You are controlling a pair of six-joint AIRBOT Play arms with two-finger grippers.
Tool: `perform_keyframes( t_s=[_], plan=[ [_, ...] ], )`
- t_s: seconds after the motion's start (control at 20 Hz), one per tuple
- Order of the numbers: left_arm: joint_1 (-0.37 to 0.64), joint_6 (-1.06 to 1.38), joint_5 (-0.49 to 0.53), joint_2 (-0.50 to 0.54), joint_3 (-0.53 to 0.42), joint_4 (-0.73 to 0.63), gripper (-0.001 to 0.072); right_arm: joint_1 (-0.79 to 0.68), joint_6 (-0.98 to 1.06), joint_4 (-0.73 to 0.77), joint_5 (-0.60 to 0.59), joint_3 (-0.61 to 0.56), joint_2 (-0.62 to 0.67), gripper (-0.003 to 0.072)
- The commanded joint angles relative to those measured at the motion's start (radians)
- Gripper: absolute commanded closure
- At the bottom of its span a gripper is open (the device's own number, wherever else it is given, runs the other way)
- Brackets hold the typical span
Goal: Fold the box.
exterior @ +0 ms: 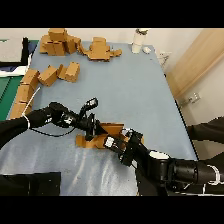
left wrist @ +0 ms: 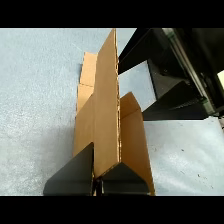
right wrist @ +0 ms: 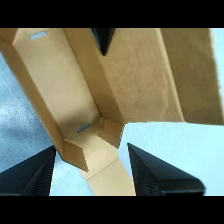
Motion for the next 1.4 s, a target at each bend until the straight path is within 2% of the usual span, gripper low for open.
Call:
perform_keyframes(
  t_s=[0.0, 0.1, 0.4, 0.6, 0.7, 1.0, 1.35],
  plan=[
    [0.0, 0.001, 0.0, 0.0, 0.0, 0.0, 0.0695, -0.062, -0.099, 0.03, 0.079, -0.021, 0.017, -0.0029],
    [0.0, 0.001, 0.0, 0.0, 0.0, 0.0, 0.0695, -0.143, -0.242, 0.13, 0.129, -0.021, 0.031, -0.0029],
    [0.0, 0.001, 0.0, 0.0, 0.0, 0.0, 0.0695, -0.485, -0.93, 0.626, 0.257, -0.019, 0.044, -0.0029],
    [0.0, 0.001, 0.0, 0.0, 0.0, 0.0, 0.0695, -0.695, -1.367, 0.995, 0.241, -0.019, -0.002, -0.0029],
    [0.0, 0.001, 0.0, 0.0, 0.0, 0.0, 0.0695, -0.754, -1.524, 1.118, 0.197, -0.005, -0.064, -0.0029],
    [0.0, 0.001, 0.0, 0.0, 0.0, 0.0, 0.0695, -0.776, -1.618, 1.138, 0.148, 0.076, -0.238, -0.0029],
    [0.0, 0.001, 0.0, 0.0, 0.0, 0.0, 0.0695, -0.79, -1.545, 1.128, 0.126, 0.076, -0.253, -0.0024]
  ],
)
